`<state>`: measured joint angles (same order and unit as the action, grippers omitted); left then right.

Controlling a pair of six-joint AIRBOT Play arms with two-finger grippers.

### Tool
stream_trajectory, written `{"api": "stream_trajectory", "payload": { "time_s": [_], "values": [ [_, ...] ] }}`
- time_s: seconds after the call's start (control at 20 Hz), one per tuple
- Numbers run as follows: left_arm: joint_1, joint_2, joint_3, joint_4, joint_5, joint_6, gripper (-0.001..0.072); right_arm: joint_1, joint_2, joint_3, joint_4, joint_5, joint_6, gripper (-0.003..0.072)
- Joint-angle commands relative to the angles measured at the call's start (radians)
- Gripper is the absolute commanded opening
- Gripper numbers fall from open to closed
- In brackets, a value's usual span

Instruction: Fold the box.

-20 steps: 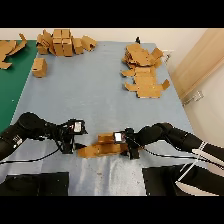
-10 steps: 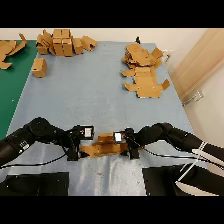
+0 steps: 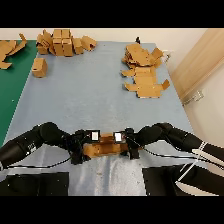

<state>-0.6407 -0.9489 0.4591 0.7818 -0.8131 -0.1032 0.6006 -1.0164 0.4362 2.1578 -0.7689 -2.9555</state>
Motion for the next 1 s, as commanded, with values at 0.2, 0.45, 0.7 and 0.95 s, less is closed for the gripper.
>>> {"api": "stream_trajectory", "payload": {
  "time_s": [0.2,0.45,0.7,0.95],
  "values": [
    [-0.048,-0.022,0.008,-0.002,0.048,-0.108,0.0675,0.000,0.000,0.001,0.001,0.000,0.000,0.0581],
    [-0.071,-0.023,0.008,0.008,0.084,-0.176,0.0575,0.000,0.000,0.001,0.001,0.000,0.000,0.0581],
    [-0.071,-0.022,0.010,0.008,0.084,-0.206,0.0574,0.000,0.000,0.001,0.001,0.000,0.000,0.0581],
    [-0.071,-0.022,0.014,0.011,0.074,-0.262,0.0574,0.000,0.000,0.001,0.001,0.000,0.000,0.0582]
  ]
}}
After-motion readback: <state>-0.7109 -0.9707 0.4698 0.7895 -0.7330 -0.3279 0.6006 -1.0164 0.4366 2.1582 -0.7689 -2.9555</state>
